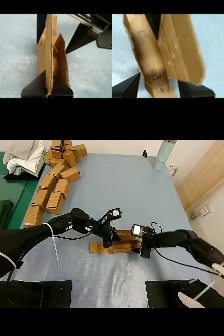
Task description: Fold the box.
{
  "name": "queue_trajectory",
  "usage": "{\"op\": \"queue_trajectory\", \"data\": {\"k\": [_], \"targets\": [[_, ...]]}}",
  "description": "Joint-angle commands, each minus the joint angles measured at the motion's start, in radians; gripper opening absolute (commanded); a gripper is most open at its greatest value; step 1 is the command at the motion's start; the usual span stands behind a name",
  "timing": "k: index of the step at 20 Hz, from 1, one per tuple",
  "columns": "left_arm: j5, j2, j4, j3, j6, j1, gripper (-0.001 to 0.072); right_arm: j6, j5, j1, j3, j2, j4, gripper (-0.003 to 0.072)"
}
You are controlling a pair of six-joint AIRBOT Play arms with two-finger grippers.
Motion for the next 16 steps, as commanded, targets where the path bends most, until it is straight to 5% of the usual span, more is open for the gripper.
{"op": "queue_trajectory", "data": {"k": [1,16], "targets": [[0.001,0.0,0.0,0.001,0.0,0.0,0.001,-0.114,-0.079,-0.049,0.058,-0.126,0.091,0.072],[0.0,0.0,0.0,0.001,0.0,0.0,0.001,-0.074,-0.13,-0.047,0.057,-0.192,0.068,0.072]]}}
